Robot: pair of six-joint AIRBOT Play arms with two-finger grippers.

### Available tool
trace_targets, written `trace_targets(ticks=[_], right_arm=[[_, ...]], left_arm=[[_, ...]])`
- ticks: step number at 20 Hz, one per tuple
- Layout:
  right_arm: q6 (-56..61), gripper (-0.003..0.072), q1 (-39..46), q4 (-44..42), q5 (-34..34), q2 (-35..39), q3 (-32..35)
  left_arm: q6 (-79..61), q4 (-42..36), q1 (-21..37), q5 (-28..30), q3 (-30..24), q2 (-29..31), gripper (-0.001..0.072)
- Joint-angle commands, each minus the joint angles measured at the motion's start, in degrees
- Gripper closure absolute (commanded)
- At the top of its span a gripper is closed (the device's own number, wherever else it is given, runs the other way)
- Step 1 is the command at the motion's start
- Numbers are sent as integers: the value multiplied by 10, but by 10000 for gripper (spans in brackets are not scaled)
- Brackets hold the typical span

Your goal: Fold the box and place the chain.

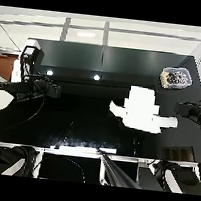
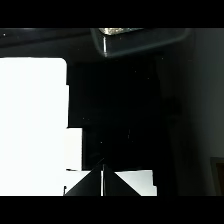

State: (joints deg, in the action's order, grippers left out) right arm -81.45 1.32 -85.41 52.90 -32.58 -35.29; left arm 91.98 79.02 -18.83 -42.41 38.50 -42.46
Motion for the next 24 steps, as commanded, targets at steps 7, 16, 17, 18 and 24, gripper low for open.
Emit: trace_targets(ticks=[7, 16, 17, 18, 24], right_arm=[[0, 666, 0, -3, -156, 0, 0], [1, -14, 7, 54, -79, -8, 0], [11, -14, 22, 82, -42, -18, 0], [27, -13, 53, 104, -8, -35, 0], [-176, -13, 348, -231, 89, -195, 0]], left_arm=[[0, 0, 0, 68, 0, -4, 677], [0, -7, 0, 209, 0, -17, 675], [0, -19, 0, 207, 0, -18, 662], [0, -35, 0, 205, 0, -21, 423], [1, -47, -3, 143, 0, -31, 7]])
